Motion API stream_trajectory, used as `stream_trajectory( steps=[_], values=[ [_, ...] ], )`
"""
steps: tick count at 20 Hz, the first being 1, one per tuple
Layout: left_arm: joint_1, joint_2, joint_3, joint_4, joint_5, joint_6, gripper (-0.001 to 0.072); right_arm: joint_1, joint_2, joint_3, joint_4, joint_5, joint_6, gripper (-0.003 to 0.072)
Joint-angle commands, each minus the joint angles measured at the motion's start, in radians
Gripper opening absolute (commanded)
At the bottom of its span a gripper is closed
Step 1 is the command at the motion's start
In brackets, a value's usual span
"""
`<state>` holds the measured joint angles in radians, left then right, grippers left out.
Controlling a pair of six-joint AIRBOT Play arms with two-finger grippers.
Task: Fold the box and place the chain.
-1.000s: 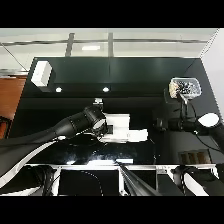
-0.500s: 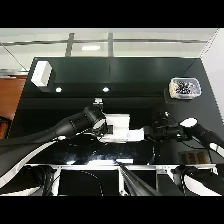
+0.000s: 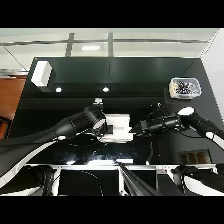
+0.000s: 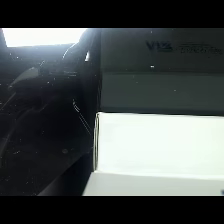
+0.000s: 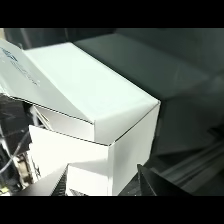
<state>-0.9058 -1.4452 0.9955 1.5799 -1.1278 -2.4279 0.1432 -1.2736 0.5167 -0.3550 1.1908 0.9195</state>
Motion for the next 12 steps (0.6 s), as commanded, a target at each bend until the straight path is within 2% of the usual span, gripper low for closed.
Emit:
stream_trajectory(
  steps=[1, 4, 9, 12],
  values=[
    [0.000, 0.000, 0.000, 0.001, 0.001, 0.000, 0.0030, 0.035, -0.002, 0.018, -0.032, -0.058, 0.047, 0.0506],
    [0.000, 0.000, 0.000, 0.002, 0.000, 0.000, 0.0030, 0.135, -0.002, 0.058, -0.096, -0.156, 0.139, 0.0506],
    [0.000, 0.000, 0.000, 0.009, 0.000, 0.000, 0.0030, 0.337, -0.003, 0.239, -0.481, -0.240, 0.565, 0.0506],
    [0.000, 0.000, 0.000, 0.010, 0.001, 0.000, 0.0030, 0.432, -0.005, 0.290, -0.612, -0.270, 0.725, 0.0503]
  ],
)
